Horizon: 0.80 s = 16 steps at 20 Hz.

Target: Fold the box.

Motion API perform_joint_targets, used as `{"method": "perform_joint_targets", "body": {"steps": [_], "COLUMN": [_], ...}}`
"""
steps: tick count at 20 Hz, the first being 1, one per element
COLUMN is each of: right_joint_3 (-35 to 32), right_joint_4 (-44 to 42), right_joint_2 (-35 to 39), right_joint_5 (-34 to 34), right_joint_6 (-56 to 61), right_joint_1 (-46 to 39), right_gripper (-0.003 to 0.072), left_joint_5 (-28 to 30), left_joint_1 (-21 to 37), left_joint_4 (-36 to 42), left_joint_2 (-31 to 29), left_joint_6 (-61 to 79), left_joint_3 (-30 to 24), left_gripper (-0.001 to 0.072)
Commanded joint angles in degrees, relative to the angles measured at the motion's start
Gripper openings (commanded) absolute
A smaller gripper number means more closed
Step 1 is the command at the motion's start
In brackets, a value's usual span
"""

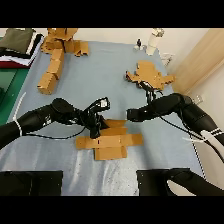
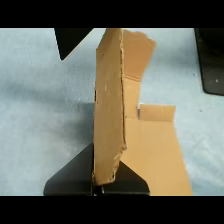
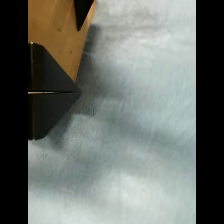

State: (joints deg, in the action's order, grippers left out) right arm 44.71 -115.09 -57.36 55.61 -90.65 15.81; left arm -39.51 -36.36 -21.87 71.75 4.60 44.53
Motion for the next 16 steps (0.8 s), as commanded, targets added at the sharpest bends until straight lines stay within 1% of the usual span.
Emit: {"method": "perform_joint_targets", "body": {"steps": [1, 3, 6, 10, 13, 16], "right_joint_3": [-1.75, -1.75, -1.77, -1.81, -1.84, -1.84], "right_joint_4": [9.31, 9.31, 8.15, 8.28, 8.92, 9.31], "right_joint_2": [0.83, 0.96, 0.94, 0.94, 0.94, 0.96], "right_joint_5": [-6.6, -8.15, -7.85, -7.23, -5.42, -4.09], "right_joint_6": [10.45, 11.78, 11.76, 11.76, 11.76, 11.78], "right_joint_1": [-0.02, -0.09, 0.02, 0.02, 0.02, 0.02], "right_gripper": [0.0001, 0.0001, 0.0001, 0.0001, 0.0001, 0.0001], "left_joint_5": [0.68, 1.66, 1.62, 1.46, 1.64, 3.06], "left_joint_1": [0.02, -0.07, -0.07, -0.04, -0.02, 0.24], "left_joint_4": [-0.24, 0.17, 0.2, 2.21, 5.51, 5.7], "left_joint_2": [-0.24, -0.24, -0.24, -0.5, -2.8, -5.11], "left_joint_6": [2.45, 2.27, -0.09, 1.62, 7.13, 8.41], "left_joint_3": [-0.57, -0.55, -0.55, -0.76, -3.28, -6.91], "left_gripper": [0.0014, 0.0014, 0.0013, 0.001, 0.0009, 0.001]}}
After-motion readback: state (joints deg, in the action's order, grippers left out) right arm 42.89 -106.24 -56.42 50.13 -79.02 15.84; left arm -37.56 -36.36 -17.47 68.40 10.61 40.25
